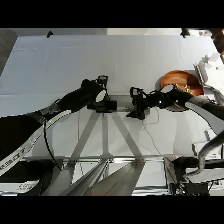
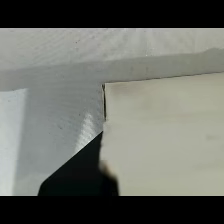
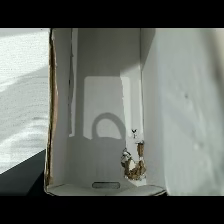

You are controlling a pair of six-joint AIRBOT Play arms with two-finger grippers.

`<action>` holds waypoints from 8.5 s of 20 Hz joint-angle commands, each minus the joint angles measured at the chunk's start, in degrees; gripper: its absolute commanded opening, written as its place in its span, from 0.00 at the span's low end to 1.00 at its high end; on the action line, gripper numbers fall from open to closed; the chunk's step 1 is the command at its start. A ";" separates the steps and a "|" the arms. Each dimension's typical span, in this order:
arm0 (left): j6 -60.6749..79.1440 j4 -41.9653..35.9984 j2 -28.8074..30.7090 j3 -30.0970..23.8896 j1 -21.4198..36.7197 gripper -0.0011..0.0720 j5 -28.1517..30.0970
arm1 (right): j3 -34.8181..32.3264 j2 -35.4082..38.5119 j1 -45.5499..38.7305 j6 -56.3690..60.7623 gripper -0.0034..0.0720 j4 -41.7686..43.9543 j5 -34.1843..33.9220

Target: Fold the box and place the chain.

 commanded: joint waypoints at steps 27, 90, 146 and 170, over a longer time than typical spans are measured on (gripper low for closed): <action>3.72 2.51 -1.92 0.00 -0.28 0.07 1.27 | 0.04 0.04 0.00 -0.07 0.58 -0.02 0.00; 159.07 -62.25 -0.74 -17.77 30.77 0.97 -5.14 | 0.04 0.04 0.00 -0.07 0.58 -0.02 0.00; 154.77 -61.44 -2.45 -17.59 24.61 0.37 7.67 | 0.04 0.04 0.00 -0.07 0.58 -0.02 0.00; 154.77 -61.44 -2.45 -17.59 24.61 0.37 7.67 | 0.04 4.31 0.00 3.87 0.98 -4.81 -1.86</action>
